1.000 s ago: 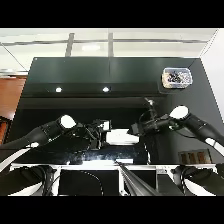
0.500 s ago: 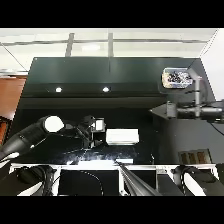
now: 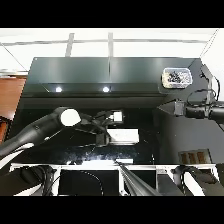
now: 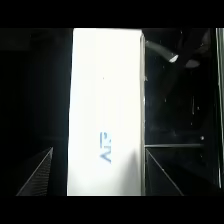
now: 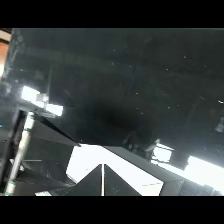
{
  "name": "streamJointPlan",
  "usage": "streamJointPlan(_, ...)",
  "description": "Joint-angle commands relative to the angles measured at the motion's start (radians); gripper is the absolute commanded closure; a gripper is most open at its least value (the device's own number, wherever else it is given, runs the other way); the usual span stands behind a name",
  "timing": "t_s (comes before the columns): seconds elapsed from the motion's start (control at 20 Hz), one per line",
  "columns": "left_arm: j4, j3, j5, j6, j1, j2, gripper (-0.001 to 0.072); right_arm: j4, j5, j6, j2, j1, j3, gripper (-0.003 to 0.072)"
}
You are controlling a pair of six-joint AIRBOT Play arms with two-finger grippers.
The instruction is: Fold the box and place the chain.
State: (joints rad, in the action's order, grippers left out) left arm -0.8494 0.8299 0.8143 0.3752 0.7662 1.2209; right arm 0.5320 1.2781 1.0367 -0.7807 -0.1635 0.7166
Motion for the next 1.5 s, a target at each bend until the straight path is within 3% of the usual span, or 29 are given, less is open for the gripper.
streamJointPlan(0.0,0.003,0.104,0.019,0.019,0.038,0.141,0.0008,0.005,-0.002,-0.012,0.002,-0.003,0.001,0.0671)
streamJointPlan(0.85,0.050,0.108,0.059,0.022,0.044,0.176,0.0006,0.005,-0.011,-0.024,0.002,-0.003,0.001,0.0670)
streamJointPlan(1.45,0.043,0.107,0.024,0.022,0.078,0.200,0.0005,0.006,-0.026,-0.023,0.002,-0.003,0.001,0.0670)
